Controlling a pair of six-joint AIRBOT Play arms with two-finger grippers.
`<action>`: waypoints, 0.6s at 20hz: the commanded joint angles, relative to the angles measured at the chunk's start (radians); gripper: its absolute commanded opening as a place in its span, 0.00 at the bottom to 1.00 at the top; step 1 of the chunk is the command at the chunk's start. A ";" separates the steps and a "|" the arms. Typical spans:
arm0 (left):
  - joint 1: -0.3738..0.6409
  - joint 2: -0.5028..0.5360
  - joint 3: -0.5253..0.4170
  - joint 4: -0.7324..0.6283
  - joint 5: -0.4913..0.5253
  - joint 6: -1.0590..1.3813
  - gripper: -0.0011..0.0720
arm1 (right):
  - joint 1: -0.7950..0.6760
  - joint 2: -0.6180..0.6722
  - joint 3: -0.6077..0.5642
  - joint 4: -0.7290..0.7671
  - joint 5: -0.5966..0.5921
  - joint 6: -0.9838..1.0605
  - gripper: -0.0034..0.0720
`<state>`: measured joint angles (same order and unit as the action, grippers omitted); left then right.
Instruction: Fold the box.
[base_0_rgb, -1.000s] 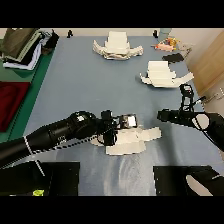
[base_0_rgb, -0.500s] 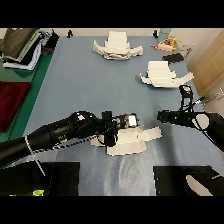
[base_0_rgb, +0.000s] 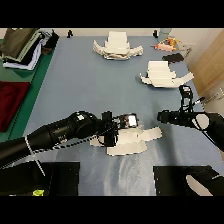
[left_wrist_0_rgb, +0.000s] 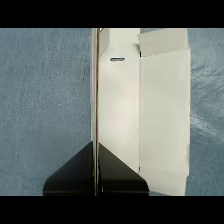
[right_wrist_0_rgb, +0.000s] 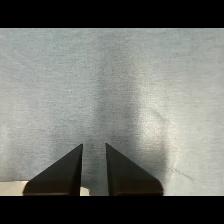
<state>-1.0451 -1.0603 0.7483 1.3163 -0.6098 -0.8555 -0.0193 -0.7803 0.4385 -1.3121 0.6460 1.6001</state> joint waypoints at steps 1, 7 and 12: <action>0.000 0.000 0.001 -0.001 -0.005 0.003 0.03 | 0.001 0.001 0.001 0.001 0.004 0.000 0.34; 0.000 0.000 0.001 -0.019 -0.021 0.053 0.03 | 0.001 0.001 0.001 0.011 0.110 -0.031 0.05; 0.000 0.000 0.010 -0.023 -0.020 0.082 0.03 | 0.003 0.009 0.001 0.020 0.134 -0.048 0.05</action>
<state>-1.0451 -1.0603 0.7517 1.2980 -0.6281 -0.7982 -0.0174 -0.7753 0.4385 -1.2976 0.7563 1.5627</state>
